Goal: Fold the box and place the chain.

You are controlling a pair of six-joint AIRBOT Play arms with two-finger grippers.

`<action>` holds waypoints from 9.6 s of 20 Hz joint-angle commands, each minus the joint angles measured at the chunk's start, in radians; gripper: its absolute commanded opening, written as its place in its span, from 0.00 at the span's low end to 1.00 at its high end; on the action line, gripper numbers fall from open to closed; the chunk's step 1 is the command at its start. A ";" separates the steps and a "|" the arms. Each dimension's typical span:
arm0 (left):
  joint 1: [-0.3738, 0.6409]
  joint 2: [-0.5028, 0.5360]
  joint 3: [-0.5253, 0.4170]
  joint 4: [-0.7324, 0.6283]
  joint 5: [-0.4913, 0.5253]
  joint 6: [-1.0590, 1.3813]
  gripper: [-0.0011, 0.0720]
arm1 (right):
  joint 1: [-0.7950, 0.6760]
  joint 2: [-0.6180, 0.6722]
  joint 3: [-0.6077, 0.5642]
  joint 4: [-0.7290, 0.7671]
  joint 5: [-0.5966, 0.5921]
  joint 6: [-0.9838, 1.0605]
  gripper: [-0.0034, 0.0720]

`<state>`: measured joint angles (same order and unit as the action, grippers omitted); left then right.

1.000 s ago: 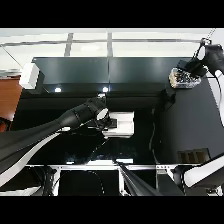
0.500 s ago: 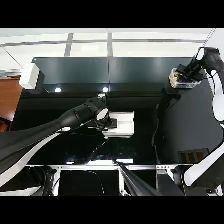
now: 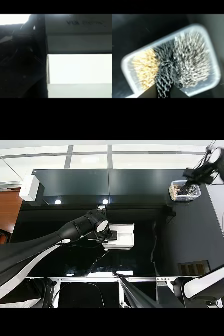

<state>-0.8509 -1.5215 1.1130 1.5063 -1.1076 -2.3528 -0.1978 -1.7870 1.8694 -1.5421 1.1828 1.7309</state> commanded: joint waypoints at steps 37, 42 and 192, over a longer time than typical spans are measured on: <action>0.000 0.000 0.000 0.000 0.000 0.000 0.05 | 0.572 0.928 -0.859 0.812 -0.066 -0.285 0.06; 0.000 0.000 0.000 0.000 0.000 0.000 0.05 | 0.593 0.928 -1.033 0.814 -0.150 -0.283 0.06; 0.356 0.156 -0.460 -0.972 0.317 2.649 0.62 | 0.617 0.644 -1.080 0.722 -0.169 -1.411 0.98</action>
<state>-0.4946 -1.3647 0.6525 0.5343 -0.7898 0.2958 0.4061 -1.1374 0.7910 -0.8150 1.0111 0.3405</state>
